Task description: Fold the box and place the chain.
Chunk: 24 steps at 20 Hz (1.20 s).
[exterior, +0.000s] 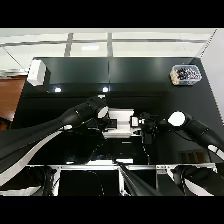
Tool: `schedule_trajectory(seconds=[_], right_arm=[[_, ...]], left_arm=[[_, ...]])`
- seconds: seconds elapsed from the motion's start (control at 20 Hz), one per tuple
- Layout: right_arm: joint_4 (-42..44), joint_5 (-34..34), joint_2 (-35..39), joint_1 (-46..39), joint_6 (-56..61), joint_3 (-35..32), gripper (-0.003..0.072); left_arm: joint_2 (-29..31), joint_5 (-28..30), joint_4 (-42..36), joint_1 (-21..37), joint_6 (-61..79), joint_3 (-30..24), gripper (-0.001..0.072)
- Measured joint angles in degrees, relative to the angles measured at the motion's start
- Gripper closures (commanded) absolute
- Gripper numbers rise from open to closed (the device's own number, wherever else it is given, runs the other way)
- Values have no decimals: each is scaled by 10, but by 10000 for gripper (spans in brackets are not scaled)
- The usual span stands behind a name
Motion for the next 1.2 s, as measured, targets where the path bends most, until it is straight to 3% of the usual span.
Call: schedule_trajectory(seconds=[0.25, 0.5, 0.55, 0.6, 0.65, 0.7, 0.75, 0.8, 0.85, 0.9, 0.95, 1.0, 1.05, 1.2], right_arm=[[91, -13, -36, 0, -15, 0, 484], [128, -16, -55, 0, -20, 0, 479], [132, -16, -56, 0, -20, 0, 342], [133, -17, -57, 0, -21, 0, 296], [134, -17, -58, 0, -21, 0, 299], [136, -18, -58, 0, -20, 0, 471], [137, -17, -59, 0, -19, 0, 477], [137, -17, -59, 0, -19, 0, 280], [138, -18, -59, 0, -19, 0, 174], [138, -21, -59, 0, -19, 0, 174], [138, -21, -59, 0, -17, 0, 278], [139, -22, -59, 0, -15, 0, 497], [139, -21, -59, 0, -12, 0, 652], [135, -20, -59, 0, 11, 0, 676]], left_arm=[[0, 0, 2, 0, 0, 0, 685], [0, 1, 0, 0, 0, 0, 685], [0, 1, 0, 0, 0, 0, 685], [0, 2, 0, 0, 0, 0, 685], [0, 2, -1, 0, 0, 0, 685], [0, 2, 0, 0, 0, 0, 685], [0, 2, 0, 0, -1, 0, 685], [0, 3, 0, 0, -1, 0, 685], [0, 3, -1, 0, -1, 0, 684], [0, 1, -1, 0, 0, 0, 685], [0, 1, -1, 0, 0, 0, 685], [0, 1, -1, 0, -1, 0, 685], [0, 3, 0, 0, -1, 0, 685], [0, 5, -1, 0, -2, 0, 685]])
